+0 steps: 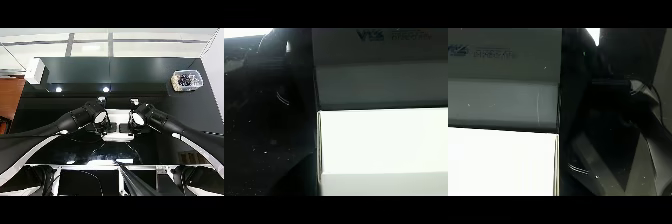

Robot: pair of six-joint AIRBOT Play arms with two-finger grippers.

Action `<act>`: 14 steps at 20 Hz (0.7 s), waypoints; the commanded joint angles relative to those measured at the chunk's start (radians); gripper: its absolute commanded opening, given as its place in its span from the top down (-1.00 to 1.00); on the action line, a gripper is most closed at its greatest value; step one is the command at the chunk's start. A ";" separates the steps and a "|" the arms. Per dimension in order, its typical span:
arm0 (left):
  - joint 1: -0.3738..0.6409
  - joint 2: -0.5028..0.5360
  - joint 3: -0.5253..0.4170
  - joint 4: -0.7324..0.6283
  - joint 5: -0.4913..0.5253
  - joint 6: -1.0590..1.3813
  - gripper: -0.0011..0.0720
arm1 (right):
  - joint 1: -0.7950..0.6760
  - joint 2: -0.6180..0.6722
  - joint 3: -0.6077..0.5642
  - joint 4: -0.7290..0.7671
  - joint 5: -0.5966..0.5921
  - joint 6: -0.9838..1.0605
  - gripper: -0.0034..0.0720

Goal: Fold the box and place the chain.

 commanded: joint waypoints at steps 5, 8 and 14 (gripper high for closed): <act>0.001 -0.001 -0.001 0.003 0.004 0.004 0.89 | 0.000 0.001 0.001 0.005 -0.002 -0.005 0.42; 0.001 -0.001 -0.001 0.004 0.005 0.004 0.89 | 0.000 0.001 0.001 0.008 -0.002 -0.005 0.24; 0.001 -0.001 -0.001 0.004 0.005 0.004 0.89 | 0.000 0.001 0.001 0.026 0.037 -0.005 0.24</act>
